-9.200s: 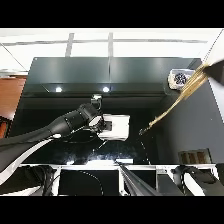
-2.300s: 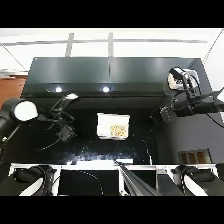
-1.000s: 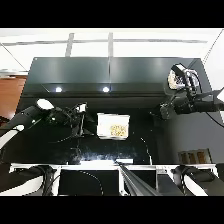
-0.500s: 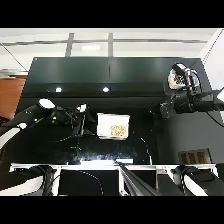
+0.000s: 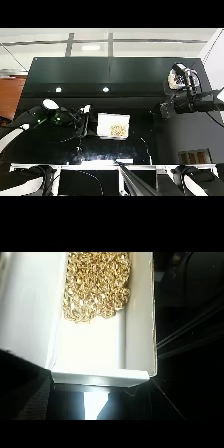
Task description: Fold the box and place the chain.
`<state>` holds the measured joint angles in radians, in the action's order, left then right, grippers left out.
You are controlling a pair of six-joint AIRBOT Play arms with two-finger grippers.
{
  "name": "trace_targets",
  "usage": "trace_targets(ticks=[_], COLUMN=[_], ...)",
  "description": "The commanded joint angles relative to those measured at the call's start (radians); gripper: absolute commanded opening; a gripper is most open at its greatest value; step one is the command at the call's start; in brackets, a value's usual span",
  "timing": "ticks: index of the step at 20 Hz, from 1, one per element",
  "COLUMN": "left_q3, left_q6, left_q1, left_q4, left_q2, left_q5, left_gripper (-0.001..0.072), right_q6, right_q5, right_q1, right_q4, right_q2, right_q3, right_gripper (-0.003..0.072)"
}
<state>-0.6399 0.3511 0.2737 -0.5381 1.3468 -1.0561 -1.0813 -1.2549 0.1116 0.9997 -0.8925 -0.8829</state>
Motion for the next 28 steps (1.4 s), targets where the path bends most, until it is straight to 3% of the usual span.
trace_targets(ticks=[1, 15, 17, 19, 20, 23, 24, 28], left_q3=[-0.002, -0.005, -0.005, -0.005, -0.005, -0.005, -0.005, -0.005], left_q6=[-0.011, -0.071, -0.071, -0.071, -0.071, -0.071, -0.071, -0.071], left_q1=[0.014, 0.106, 0.111, 0.111, 0.111, 0.111, 0.111, 0.112], left_q4=[-0.001, -0.049, -0.049, -0.050, -0.049, -0.049, -0.049, -0.049], left_q2=[0.000, 0.001, 0.001, 0.001, 0.001, 0.001, 0.001, 0.001], left_q5=[0.013, 0.087, 0.089, 0.088, 0.089, 0.089, 0.089, 0.089], left_gripper=[0.0713, 0.0713, 0.0627, 0.0327, 0.0285, 0.0285, 0.0285, 0.0286], right_q6=[0.000, 0.000, 0.001, 0.000, 0.000, 0.000, -0.010, -0.080], right_q5=[0.000, 0.003, 0.003, 0.003, 0.003, 0.028, 0.071, 0.323], right_q1=[0.000, 0.000, 0.000, 0.000, 0.000, 0.016, 0.041, 0.183], right_q4=[0.000, 0.005, 0.008, 0.007, 0.007, -0.004, -0.016, -0.054], right_q2=[0.000, 0.000, 0.000, 0.000, 0.000, 0.000, -0.003, -0.096], right_q3=[0.000, 0.000, 0.000, 0.000, 0.000, 0.000, 0.000, 0.000], right_gripper=[0.0613, 0.0613, 0.0613, 0.0613, 0.0613, 0.0634, 0.0720, 0.0720])
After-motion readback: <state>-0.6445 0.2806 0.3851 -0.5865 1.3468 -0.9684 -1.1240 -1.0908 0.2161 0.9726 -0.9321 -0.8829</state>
